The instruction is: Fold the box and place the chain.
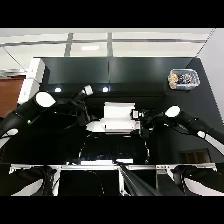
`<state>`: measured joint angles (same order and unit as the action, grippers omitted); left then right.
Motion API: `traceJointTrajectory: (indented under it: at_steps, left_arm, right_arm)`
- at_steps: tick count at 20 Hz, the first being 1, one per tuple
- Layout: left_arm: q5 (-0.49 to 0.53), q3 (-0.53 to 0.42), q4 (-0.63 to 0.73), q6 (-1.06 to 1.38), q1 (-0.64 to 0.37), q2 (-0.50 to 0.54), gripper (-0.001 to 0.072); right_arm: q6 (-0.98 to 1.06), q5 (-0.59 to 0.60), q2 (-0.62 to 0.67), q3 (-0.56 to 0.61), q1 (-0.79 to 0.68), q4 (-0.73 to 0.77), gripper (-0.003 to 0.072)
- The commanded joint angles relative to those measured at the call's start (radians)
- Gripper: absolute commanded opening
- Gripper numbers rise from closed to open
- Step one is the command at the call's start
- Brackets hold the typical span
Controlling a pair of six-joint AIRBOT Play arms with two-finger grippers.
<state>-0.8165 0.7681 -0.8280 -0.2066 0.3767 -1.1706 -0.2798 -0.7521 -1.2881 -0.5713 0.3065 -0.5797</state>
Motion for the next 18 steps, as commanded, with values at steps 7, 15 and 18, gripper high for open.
traceJointTrajectory:
  at_steps: [7,15,18]
  left_arm:
    - [0.040,0.001,-0.022,0.199,0.095,-0.108,0.0679]
    - [-0.043,0.001,-0.022,0.166,0.095,-0.133,0.0591]
    - [-0.063,0.000,-0.019,0.150,0.103,-0.146,0.0448]
  right_arm:
    - [0.000,0.000,0.000,-0.001,0.001,0.000,0.0053]
    - [0.000,0.000,0.000,-0.001,0.001,0.000,0.0053]
    - [0.000,0.000,0.000,-0.001,0.001,0.000,0.0054]
